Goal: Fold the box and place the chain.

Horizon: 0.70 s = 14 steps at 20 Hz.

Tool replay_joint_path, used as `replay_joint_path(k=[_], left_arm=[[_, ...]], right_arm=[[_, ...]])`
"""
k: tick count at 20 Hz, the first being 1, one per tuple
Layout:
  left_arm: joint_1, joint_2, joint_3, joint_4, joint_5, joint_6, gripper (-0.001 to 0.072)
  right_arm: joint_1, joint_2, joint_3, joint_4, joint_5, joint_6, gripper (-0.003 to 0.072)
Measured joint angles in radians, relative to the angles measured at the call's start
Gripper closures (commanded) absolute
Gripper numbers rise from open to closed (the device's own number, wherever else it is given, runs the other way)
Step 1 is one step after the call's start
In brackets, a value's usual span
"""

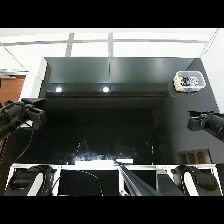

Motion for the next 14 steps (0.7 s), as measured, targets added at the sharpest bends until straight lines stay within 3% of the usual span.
replay_joint_path(k=[14], left_arm=[[-0.009, 0.052, -0.034, 0.007, 0.025, -0.002, 0.0683]], right_arm=[[0.000, 0.012, -0.029, -0.010, -0.020, 0.007, 0.0674]])
